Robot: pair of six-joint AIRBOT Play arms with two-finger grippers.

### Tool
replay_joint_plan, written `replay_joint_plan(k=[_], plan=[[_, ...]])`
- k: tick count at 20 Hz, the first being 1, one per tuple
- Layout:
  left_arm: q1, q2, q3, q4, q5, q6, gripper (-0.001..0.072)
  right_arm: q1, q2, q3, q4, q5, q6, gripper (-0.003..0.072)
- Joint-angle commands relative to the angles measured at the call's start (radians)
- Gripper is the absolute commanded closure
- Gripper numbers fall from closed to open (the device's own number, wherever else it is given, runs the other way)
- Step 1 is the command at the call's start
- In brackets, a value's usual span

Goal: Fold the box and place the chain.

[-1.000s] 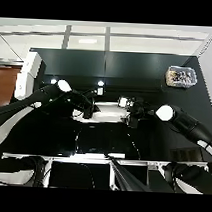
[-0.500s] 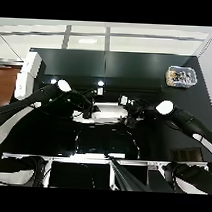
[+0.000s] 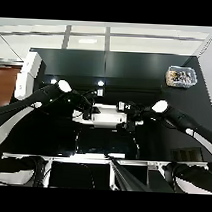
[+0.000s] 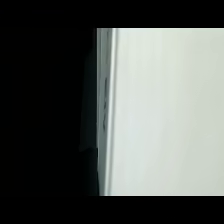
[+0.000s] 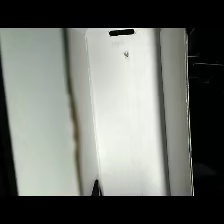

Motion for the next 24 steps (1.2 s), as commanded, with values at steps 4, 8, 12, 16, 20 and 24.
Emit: replay_joint_plan(k=[4, 8, 12, 16, 20, 24], plan=[[0.000, 0.000, 0.000, -0.002, 0.002, 0.000, 0.0683, -0.001, -0.034, 0.000, -0.025, -0.023, -0.008, -0.0018], [0.000, 0.000, 0.000, -0.002, 0.002, 0.000, 0.0683, -0.004, -0.040, 0.000, -0.036, -0.027, -0.008, -0.0018], [0.000, 0.000, 0.000, -0.002, 0.002, 0.000, 0.0682, -0.004, -0.043, 0.000, -0.037, -0.027, 0.002, -0.0018], [0.000, 0.000, 0.000, -0.002, 0.001, 0.000, 0.0682, -0.004, -0.051, 0.000, -0.062, -0.031, 0.019, -0.0018], [0.000, 0.000, 0.000, -0.002, 0.000, -0.001, 0.0683, -0.026, -0.050, 0.000, -0.059, -0.002, 0.019, -0.0018], [0.000, 0.000, 0.000, -0.002, -0.002, 0.000, 0.0682, -0.059, -0.050, 0.000, -0.062, 0.031, 0.015, -0.0018]])
